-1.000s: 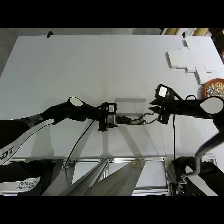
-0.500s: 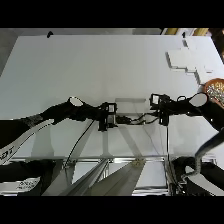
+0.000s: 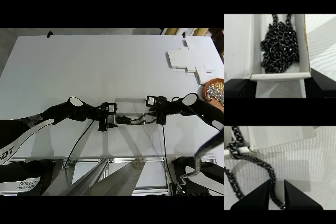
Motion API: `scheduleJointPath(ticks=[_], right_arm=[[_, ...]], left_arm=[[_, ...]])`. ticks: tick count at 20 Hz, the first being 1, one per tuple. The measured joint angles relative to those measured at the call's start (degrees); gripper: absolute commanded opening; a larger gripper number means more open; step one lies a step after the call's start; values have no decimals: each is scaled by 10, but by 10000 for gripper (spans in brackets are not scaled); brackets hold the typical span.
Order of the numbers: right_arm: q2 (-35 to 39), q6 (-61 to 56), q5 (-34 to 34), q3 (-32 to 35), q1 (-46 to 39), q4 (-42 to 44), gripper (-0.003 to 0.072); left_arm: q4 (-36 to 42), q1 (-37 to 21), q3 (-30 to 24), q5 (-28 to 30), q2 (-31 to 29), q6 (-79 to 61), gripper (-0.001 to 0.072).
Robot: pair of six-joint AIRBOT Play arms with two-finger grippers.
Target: Fold the box and place the chain.
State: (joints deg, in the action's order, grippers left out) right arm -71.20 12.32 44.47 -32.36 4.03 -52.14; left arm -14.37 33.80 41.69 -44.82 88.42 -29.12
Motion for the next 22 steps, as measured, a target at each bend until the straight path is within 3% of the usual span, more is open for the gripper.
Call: scheduleJointPath(ticks=[2, 7, 15, 22], right_arm=[[-4, 1, 5, 0, 0, 0, 20], [6, -7, 3, 2, 1, -6, 21], [168, -57, 59, 1, 1, 3, 21], [269, -76, 122, 1, 50, 137, 21]], left_arm=[[0, 0, 0, 0, 0, 0, 135], [0, 0, 0, 0, 0, 0, 135], [0, 0, 0, 0, 0, 0, 135], [0, 0, 0, 0, 0, 0, 135]])
